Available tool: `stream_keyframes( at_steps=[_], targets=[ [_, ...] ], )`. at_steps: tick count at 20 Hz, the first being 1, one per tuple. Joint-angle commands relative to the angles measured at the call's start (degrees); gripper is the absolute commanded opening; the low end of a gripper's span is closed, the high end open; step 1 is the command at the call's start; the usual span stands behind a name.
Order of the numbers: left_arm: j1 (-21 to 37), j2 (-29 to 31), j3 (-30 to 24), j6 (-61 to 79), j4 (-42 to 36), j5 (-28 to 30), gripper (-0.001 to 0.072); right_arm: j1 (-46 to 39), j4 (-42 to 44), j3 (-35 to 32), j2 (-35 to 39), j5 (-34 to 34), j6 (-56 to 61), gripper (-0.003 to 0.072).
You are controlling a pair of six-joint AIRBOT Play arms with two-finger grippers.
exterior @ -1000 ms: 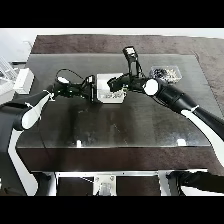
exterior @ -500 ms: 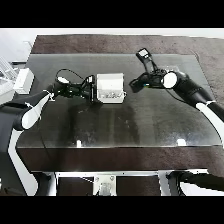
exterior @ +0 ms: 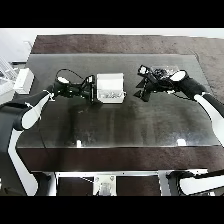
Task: Fold the box and place the chain.
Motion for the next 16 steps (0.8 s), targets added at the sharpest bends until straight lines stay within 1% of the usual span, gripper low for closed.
stream_keyframes(
  at_steps=[1, 3, 8, 11, 12, 16],
  targets=[
    [0.0, 0.0, 0.0, 0.0, 0.0, 0.0, 0.0448, -0.3, 5.9, 2.1, -5.4, 8.0, -16.2, 0.0514],
    [0.0, 0.0, 0.0, 0.0, 0.0, 0.0, 0.0448, 0.2, 5.9, 3.8, -7.6, 9.1, -18.3, 0.0515],
    [0.0, 0.0, 0.0, 0.0, 0.0, 0.0, 0.0448, 1.0, 6.6, 8.7, -11.2, 10.8, -18.8, 0.0514],
    [0.0, 0.0, 0.0, 0.0, 0.0, 0.0, 0.0448, 1.8, 6.1, 10.6, -13.1, 11.5, -18.8, 0.0513],
    [0.0, 0.0, 0.0, 0.0, 0.0, 0.0, 0.0447, 1.7, 6.1, 10.8, -13.5, 11.6, -18.8, 0.049],
    [0.0, 0.0, 0.0, 0.0, 0.0, 0.0, 0.0448, 1.7, 5.4, 11.5, -14.8, 11.4, -18.8, 0.0469]
  ],
)
